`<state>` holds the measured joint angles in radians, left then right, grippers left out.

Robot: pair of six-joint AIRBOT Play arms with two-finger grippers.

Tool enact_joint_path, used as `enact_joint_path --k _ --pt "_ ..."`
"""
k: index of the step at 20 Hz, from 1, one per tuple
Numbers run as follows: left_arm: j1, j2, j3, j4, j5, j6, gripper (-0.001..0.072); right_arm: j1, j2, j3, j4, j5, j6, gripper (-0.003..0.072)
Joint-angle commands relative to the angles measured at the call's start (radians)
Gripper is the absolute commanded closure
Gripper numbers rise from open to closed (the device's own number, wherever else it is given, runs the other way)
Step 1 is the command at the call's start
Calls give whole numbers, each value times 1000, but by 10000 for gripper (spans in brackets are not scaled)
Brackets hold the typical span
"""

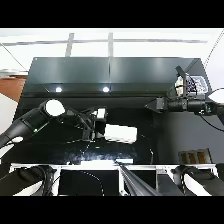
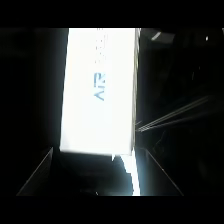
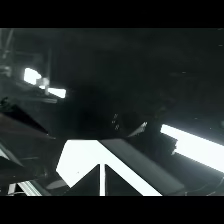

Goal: Fold the box and place the chain.

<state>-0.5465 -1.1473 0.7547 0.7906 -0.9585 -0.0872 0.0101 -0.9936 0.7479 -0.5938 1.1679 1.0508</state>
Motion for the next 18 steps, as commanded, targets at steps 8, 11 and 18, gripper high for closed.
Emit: enact_joint_path --k 8,11,18 --pt "-172 -217 179 12 60 -132 0 -16 2 2 -10 -6 0 645" --pt "-182 -225 179 13 61 -157 -1 -16 2 1 -10 -6 0 646" --pt "-193 -254 179 13 66 -161 -1 -16 2 1 -10 -6 -1 646"
